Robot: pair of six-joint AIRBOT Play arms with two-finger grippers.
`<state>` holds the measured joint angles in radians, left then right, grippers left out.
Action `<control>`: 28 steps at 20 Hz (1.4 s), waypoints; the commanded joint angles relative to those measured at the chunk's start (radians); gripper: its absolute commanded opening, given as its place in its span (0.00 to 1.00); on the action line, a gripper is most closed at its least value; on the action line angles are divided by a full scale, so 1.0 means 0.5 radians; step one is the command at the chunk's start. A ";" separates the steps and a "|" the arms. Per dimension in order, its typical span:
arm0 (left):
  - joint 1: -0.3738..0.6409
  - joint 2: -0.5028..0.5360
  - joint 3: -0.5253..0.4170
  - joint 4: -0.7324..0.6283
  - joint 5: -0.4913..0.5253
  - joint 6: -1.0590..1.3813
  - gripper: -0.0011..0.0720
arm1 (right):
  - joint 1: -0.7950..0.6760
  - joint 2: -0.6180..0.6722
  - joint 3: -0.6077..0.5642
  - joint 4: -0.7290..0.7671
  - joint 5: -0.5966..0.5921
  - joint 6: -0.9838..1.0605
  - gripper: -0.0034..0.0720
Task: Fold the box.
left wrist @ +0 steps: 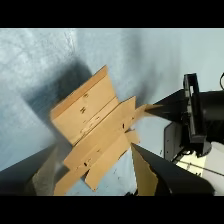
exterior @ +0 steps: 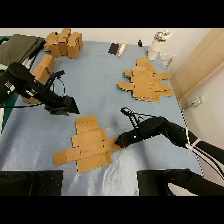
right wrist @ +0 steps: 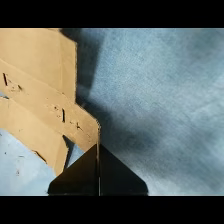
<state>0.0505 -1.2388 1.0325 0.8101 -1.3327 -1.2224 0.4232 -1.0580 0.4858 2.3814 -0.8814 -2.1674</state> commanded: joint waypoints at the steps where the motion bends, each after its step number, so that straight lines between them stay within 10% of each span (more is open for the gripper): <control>1: 0.098 0.009 -0.123 0.053 -0.111 0.059 0.97 | 0.027 0.129 -0.087 -0.011 0.105 0.011 0.05; 8: 0.114 -0.052 -0.643 -0.291 0.172 0.449 0.98 | 0.027 0.132 -0.087 -0.012 0.099 0.011 0.05; 18: 0.107 -0.468 -0.645 -0.990 0.174 0.973 0.97 | 0.027 0.132 -0.087 -0.020 0.067 0.011 0.05; 21: 0.086 -0.500 -0.645 -1.045 0.127 1.160 0.74 | 0.027 0.132 -0.087 -0.020 0.066 0.011 0.05; 28: 0.032 -0.539 -0.645 -1.048 -0.026 1.283 0.73 | 0.027 0.132 -0.087 -0.035 0.069 0.011 0.05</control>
<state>0.0734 -1.5024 0.7101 0.2939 -1.3178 -0.6132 0.4362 -0.9928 0.4427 2.3707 -0.8486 -2.1624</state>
